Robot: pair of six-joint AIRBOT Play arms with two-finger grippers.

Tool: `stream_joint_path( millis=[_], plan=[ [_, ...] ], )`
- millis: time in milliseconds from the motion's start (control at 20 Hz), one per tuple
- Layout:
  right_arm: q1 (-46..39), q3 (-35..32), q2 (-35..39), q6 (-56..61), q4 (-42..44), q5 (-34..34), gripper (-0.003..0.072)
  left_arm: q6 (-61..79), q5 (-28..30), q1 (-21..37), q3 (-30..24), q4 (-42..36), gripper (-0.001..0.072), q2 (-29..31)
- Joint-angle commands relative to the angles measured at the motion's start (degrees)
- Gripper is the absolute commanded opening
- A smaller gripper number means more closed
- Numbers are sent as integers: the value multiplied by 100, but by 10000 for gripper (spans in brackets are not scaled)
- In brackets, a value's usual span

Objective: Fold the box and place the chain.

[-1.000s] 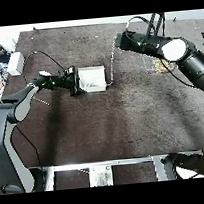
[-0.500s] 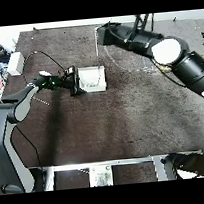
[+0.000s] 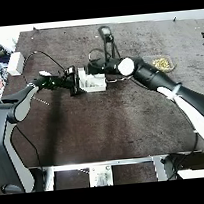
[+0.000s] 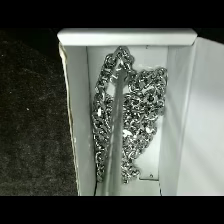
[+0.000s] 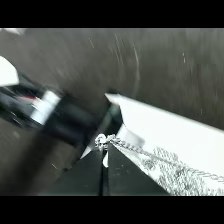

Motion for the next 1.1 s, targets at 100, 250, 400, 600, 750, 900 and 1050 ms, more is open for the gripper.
stream_joint_path(
  millis=[100,250,400,600,750,900,1050],
  plan=[
    [-407,2,-348,4,-326,466,411,2,0,-2,4,0,351,2],
    [-1121,-11,55,4,-778,1165,412,2,0,-2,4,2,351,2],
    [-2035,-413,363,87,-907,1314,411,2,0,-2,4,2,351,2],
    [-3211,-1335,396,726,-898,627,411,2,0,-2,4,0,351,2],
    [-3620,-1801,293,1040,-793,-72,411,2,0,-2,4,0,351,2],
    [-3654,-1781,-125,1034,-474,-398,411,2,0,-2,4,2,351,2],
    [-3517,-1668,-557,968,-136,-855,411,2,0,-2,4,2,351,2]
  ],
)
